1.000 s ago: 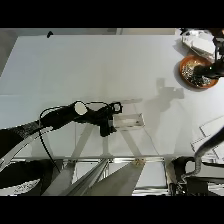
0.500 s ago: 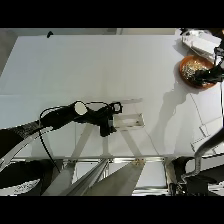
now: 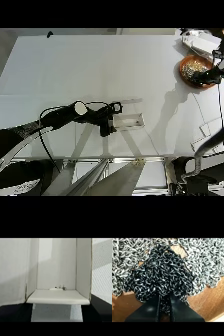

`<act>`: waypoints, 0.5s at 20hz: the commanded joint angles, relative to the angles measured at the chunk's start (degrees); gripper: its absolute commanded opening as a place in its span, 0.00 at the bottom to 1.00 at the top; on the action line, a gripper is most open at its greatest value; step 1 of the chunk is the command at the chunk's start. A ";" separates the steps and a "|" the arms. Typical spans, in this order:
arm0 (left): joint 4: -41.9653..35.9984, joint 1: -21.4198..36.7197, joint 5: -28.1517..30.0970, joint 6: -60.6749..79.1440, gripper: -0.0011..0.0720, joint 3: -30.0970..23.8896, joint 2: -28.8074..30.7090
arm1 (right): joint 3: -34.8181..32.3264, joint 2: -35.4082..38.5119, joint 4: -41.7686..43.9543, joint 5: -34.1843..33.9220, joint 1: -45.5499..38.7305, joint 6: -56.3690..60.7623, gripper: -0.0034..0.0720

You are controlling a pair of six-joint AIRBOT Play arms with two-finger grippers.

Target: Fold the box and place the chain.

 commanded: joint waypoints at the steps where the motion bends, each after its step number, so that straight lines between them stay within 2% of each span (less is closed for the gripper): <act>1: 0.02 0.00 0.00 0.02 0.47 -0.02 0.02 | -0.02 1.16 -0.11 2.47 -0.04 -0.11 0.07; 5: 0.02 0.00 0.02 0.02 0.47 -0.02 0.02 | -0.02 6.38 -0.09 2.62 -0.04 -1.90 0.07; 10: 0.02 0.00 0.02 0.02 0.47 -0.02 0.02 | -0.02 17.25 1.05 6.12 -0.04 -8.07 0.07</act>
